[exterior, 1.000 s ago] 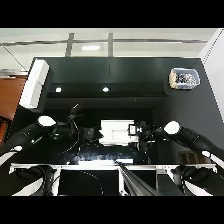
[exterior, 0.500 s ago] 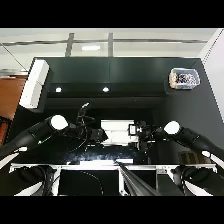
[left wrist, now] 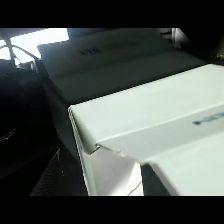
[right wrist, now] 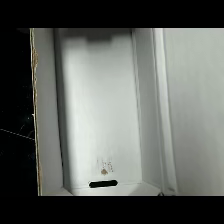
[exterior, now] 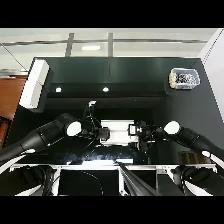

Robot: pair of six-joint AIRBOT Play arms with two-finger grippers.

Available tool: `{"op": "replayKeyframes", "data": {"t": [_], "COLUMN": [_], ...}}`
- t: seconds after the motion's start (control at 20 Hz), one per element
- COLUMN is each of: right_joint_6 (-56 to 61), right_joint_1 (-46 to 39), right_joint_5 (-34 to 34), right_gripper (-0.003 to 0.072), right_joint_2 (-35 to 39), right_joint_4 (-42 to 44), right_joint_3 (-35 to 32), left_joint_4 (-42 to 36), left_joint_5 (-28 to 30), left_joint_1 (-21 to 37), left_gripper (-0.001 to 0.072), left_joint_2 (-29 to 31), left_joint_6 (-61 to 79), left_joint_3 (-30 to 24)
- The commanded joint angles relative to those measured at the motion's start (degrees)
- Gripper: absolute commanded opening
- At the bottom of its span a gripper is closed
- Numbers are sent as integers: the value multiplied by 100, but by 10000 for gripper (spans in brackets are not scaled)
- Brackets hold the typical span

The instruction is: Fold the box and place the chain.

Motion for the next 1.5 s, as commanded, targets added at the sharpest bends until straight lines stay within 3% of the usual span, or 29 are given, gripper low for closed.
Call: {"op": "replayKeyframes", "data": {"t": [0.0,0.1,0.2,0.3,0.8,1.1,1.45], "right_joint_6": [0,0,0,0,0,0,0], "right_joint_1": [2,2,2,2,2,2,2], "right_joint_5": [0,0,2,2,2,2,2], "right_gripper": [526,526,526,525,526,525,525], "right_joint_2": [-2,-2,-2,-2,-2,-2,-2], "right_joint_4": [0,0,0,0,0,0,0], "right_joint_3": [-4,-4,-4,-4,-4,-4,-4], "left_joint_4": [634,861,1058,1069,1397,1456,1290], "left_joint_5": [-568,-763,-811,-907,-1178,-1427,-1392], "left_joint_1": [-219,-343,-468,-522,-621,-671,-728], "left_gripper": [531,478,476,346,337,337,245], "left_joint_2": [-334,-592,-761,-870,-1108,-1340,-1351], "left_joint_6": [-732,-855,-1204,-1274,-1888,-2002,-2149], "left_joint_3": [341,546,715,824,990,1351,1357]}}
